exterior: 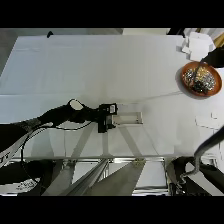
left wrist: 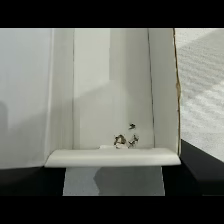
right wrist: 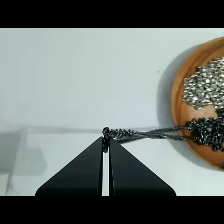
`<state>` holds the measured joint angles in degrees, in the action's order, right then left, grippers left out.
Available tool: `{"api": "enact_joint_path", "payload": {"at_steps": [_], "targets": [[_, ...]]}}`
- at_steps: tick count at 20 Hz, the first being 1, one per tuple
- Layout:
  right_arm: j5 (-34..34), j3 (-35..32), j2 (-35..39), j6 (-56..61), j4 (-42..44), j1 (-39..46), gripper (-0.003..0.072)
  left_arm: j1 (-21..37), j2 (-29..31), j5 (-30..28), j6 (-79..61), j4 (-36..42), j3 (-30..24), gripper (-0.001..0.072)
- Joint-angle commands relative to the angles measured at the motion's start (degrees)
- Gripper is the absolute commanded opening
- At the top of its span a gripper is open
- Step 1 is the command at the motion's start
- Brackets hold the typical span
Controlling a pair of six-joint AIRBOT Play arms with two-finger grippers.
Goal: Fold the box and place the chain.
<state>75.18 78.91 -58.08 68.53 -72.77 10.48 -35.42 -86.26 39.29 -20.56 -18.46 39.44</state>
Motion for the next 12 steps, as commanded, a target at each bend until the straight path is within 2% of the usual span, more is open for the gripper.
{"api": "enact_joint_path", "payload": {"at_steps": [1,8,12], "targets": [[7.1,0.0,5.5,-0.1,2.5,-3.5,0.0010,0.0,0.0,0.0,0.0,0.0,0.0,0.0333],[14.6,0.0,9.3,0.0,7.7,-9.9,0.0010,0.0,0.0,0.0,0.0,0.0,0.0,0.0333],[14.2,0.0,9.3,0.2,9.7,-15.5,0.0010,0.0,0.0,0.0,0.0,0.0,0.0,0.0333]]}}
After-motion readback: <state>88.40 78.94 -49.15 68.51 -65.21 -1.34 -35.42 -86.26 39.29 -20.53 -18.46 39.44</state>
